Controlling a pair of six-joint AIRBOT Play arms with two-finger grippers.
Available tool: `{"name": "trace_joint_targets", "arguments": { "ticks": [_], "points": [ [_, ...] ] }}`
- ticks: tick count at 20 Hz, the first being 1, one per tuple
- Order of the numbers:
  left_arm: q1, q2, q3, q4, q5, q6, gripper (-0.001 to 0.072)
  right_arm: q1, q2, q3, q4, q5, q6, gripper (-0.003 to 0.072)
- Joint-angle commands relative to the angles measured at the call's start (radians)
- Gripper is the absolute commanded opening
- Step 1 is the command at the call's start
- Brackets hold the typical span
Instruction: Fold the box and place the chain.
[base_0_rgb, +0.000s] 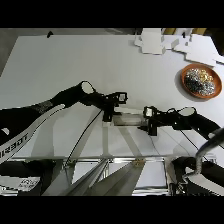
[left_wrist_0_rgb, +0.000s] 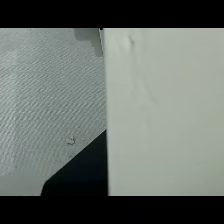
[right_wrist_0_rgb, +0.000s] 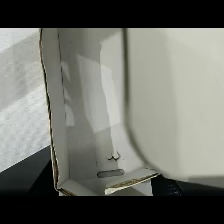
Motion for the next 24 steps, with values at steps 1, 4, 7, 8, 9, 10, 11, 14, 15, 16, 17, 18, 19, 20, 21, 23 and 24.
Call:
{"name": "trace_joint_targets", "arguments": {
  "ticks": [1,4,7,8,9,10,11,14,15,16,17,18,19,20,21,23,24],
  "points": [
    [0.0,0.0,0.0,-0.002,0.001,0.0,0.0016,0.0,-0.013,0.006,-0.006,0.0,-0.004,0.0392],
    [0.0,0.0,0.0,-0.002,0.001,0.0,0.0016,0.0,-0.012,0.006,-0.05,0.0,-0.004,0.0403],
    [0.0,0.0,0.0,-0.002,0.001,0.0,0.0016,0.0,-0.012,0.006,-0.053,0.001,-0.004,0.0407],
    [0.0,-0.001,0.0,-0.002,0.001,0.0,0.0016,0.0,-0.012,0.006,-0.054,0.001,-0.004,0.0407],
    [0.0,0.0,0.0,-0.002,0.001,0.0,0.0016,0.0,-0.012,0.006,-0.056,0.001,-0.004,0.0407],
    [0.0,0.0,0.0,-0.002,0.001,0.0,0.0016,0.0,-0.012,0.006,-0.056,0.001,-0.004,0.0407],
    [0.0,-0.001,0.0,-0.002,0.001,0.0,0.0016,0.0,-0.012,0.006,-0.056,0.001,-0.004,0.0407],
    [0.0,0.0,0.0,-0.002,0.001,0.0,0.0016,0.0,-0.012,0.006,-0.056,0.001,-0.004,0.0407],
    [0.0,0.0,0.0,-0.002,0.001,0.0,0.0016,0.0,-0.012,0.006,-0.056,0.001,-0.004,0.0407],
    [0.0,0.0,0.0,-0.002,0.001,0.0,0.0016,0.0,-0.012,0.006,-0.056,0.001,-0.004,0.0407],
    [0.0,0.0,0.0,-0.002,0.001,0.0,0.0016,0.0,-0.012,0.006,-0.056,0.001,-0.004,0.0407],
    [0.0,0.0,0.0,-0.002,0.001,0.0,0.0016,0.0,-0.012,0.006,-0.056,0.001,-0.004,0.0407],
    [0.0,0.0,0.0,-0.002,0.0,0.0,0.0016,0.0,-0.012,0.006,-0.056,0.001,-0.004,0.0407],
    [0.0,0.0,0.0,-0.002,0.0,0.0,0.0016,0.0,-0.012,0.006,-0.056,0.001,-0.004,0.0407],
    [0.0,-0.001,0.0,-0.002,0.0,0.0,0.0016,0.0,-0.012,0.006,-0.056,0.001,-0.004,0.0407],
    [0.0,0.0,0.0,-0.002,0.001,0.0,0.0016,0.0,-0.012,0.006,-0.056,0.001,-0.004,0.0407],
    [0.0,0.0,0.0,-0.002,0.001,0.0,0.0015,0.0,-0.012,0.006,-0.056,0.001,-0.004,0.0407]
  ]
}}
